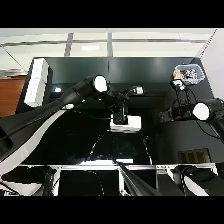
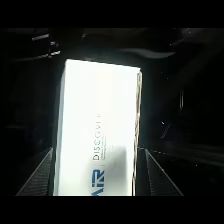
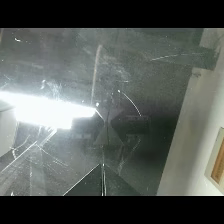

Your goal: Fold the box and place the chain.

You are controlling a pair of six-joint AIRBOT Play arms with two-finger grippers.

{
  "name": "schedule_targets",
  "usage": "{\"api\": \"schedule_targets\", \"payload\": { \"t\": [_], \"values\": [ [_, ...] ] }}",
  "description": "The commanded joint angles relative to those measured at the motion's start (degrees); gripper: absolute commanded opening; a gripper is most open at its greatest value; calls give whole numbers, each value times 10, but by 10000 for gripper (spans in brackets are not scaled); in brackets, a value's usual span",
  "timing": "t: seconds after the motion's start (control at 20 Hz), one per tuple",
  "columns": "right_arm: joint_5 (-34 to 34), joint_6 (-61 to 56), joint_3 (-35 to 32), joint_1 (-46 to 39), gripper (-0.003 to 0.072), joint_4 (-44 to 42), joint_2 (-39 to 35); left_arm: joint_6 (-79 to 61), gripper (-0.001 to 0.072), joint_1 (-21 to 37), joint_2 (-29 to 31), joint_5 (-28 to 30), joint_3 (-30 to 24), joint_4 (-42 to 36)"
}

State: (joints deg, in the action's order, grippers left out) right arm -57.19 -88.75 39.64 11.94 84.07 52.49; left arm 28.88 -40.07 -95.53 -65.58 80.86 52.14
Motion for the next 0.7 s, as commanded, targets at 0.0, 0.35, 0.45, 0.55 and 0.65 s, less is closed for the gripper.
{"api": "schedule_targets", "payload": {
  "t": [0.0, 0.35, 0.45, 0.55, 0.65],
  "values": [
    [0, 0, 0, 0, 12, 0, 0, 12, 693, 0, -3, 0, 12, 6],
    [10, -3, 0, 0, 12, -11, 0, 23, 693, -18, -35, 3, 12, 27],
    [9, -2, 0, 0, 12, -12, 0, 31, 693, -24, -39, 1, 13, 24],
    [9, -2, 0, 0, 12, -11, 0, 31, 693, -28, -39, -3, 16, 25],
    [9, -2, 0, 0, 12, -11, 0, 31, 693, -28, -39, -10, 20, 24]
  ]
}}
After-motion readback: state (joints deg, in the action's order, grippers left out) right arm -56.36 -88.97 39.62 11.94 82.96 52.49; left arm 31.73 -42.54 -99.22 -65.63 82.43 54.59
